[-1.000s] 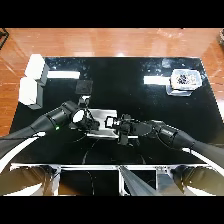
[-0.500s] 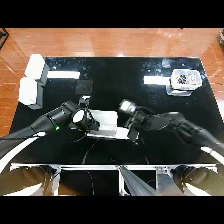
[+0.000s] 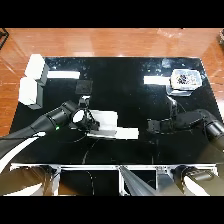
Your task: Fold the box and place the chain.
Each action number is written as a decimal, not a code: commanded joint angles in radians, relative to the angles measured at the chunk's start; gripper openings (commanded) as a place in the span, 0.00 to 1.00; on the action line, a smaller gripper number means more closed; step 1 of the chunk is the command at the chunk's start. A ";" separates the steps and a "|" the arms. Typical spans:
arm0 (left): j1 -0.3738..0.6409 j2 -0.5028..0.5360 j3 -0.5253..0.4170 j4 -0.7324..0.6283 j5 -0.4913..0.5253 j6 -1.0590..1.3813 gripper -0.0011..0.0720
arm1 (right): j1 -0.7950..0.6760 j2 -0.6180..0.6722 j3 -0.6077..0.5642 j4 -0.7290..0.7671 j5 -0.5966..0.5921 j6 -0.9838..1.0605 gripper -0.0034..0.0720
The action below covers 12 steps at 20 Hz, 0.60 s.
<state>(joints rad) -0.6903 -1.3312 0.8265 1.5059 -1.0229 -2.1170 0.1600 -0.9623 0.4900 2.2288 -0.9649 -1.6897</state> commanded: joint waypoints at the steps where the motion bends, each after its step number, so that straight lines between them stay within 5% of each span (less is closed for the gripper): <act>1: 0.000 -0.001 0.000 0.000 0.002 0.000 0.04 | 0.031 -0.037 -0.095 0.127 0.140 0.095 0.07; 7: 0.000 -0.001 0.000 0.000 0.002 0.000 0.04 | 0.207 -0.219 -0.078 0.318 0.267 0.070 0.07; 12: 0.000 -0.002 0.000 0.000 0.002 0.000 0.04 | 0.298 -0.248 -0.005 0.322 0.353 0.084 0.12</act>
<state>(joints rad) -0.6903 -1.3323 0.8265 1.5059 -1.0222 -2.1170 0.4114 -1.1881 0.4530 2.5286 -0.6792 -1.6161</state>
